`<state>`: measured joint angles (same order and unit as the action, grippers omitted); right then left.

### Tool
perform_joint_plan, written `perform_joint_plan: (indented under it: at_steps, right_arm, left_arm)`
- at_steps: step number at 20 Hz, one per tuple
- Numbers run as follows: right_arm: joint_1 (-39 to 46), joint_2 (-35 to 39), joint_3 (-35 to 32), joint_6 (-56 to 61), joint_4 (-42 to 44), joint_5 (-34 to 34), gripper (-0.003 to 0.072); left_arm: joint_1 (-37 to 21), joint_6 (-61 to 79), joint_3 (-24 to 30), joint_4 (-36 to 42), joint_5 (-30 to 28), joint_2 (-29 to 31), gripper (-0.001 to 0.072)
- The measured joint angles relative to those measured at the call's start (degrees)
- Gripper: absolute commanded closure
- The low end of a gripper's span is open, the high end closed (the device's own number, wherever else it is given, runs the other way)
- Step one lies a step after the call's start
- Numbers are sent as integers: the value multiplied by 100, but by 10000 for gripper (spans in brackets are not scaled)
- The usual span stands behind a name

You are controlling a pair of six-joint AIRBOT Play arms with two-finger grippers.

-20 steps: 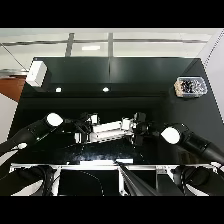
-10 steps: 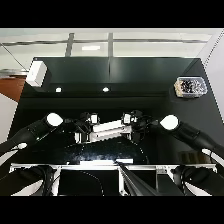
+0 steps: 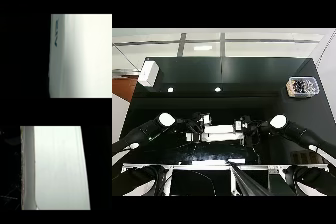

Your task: Fold the box and place the chain.

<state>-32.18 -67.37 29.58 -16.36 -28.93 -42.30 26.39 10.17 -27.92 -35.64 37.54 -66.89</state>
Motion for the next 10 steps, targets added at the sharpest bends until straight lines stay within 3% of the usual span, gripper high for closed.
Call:
perform_joint_plan:
  at_steps: [10]
  right_arm:
    - [-96,-125,-122,540,-157,385,-20]
  left_arm:
    - [4,-9,-7,7,0,-2,674]
